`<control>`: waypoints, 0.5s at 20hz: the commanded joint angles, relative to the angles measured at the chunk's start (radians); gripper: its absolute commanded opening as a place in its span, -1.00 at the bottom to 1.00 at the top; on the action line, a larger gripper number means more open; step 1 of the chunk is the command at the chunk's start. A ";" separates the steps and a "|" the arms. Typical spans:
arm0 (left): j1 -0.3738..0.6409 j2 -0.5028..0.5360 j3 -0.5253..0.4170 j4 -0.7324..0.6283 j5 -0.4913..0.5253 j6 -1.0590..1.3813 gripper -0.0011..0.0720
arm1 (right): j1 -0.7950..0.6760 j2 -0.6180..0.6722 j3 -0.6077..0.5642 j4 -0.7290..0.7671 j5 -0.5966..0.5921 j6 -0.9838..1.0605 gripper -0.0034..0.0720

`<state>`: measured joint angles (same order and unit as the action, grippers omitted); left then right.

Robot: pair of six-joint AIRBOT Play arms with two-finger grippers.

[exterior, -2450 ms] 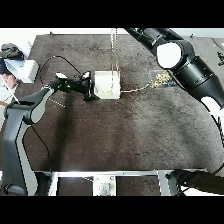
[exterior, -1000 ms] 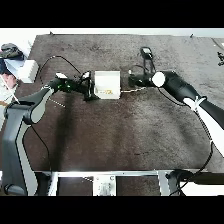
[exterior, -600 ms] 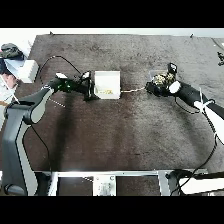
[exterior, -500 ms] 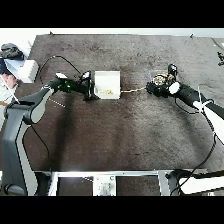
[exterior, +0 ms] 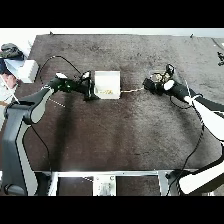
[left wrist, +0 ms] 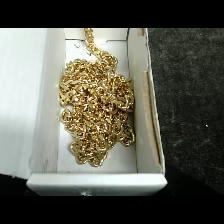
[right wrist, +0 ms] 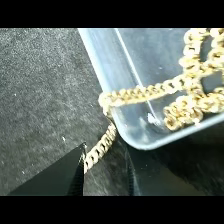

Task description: Fold the box and place the chain.

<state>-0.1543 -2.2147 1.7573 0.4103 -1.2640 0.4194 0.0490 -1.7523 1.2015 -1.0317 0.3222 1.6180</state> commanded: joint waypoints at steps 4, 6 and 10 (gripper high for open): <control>0.000 0.000 0.000 0.000 0.000 0.000 -0.03 | 0.008 -0.032 0.027 0.030 -0.006 -0.002 -0.83; 0.000 0.000 0.000 0.000 0.000 0.000 -0.03 | 0.016 -0.024 0.029 0.031 -0.005 -0.002 -0.84; 0.000 0.000 0.000 0.000 0.000 0.000 -0.03 | 0.054 0.063 0.028 0.027 0.045 -0.042 -0.88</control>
